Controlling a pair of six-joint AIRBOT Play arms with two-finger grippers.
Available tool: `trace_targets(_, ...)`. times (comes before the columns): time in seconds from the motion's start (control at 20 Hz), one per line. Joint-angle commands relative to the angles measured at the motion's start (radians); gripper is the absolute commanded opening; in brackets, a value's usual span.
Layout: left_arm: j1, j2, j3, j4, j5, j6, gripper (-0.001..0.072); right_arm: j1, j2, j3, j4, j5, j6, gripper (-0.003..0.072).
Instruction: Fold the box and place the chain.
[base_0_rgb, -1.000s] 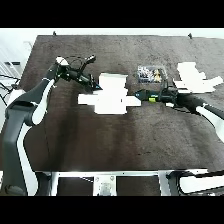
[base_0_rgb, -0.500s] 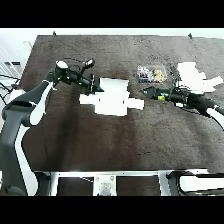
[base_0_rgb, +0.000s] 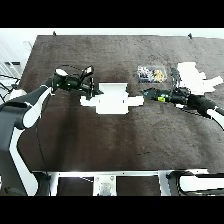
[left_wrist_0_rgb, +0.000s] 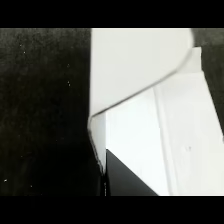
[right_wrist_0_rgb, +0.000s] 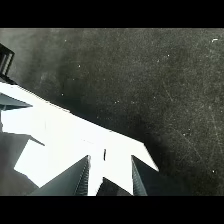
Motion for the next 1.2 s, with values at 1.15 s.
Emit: trace_targets(1.15, -0.005, -0.023, -0.020, 0.001, 0.016, 0.121, 0.0020, 0.025, 0.151, -0.025, 0.018, 0.023, -0.203, 0.0338)
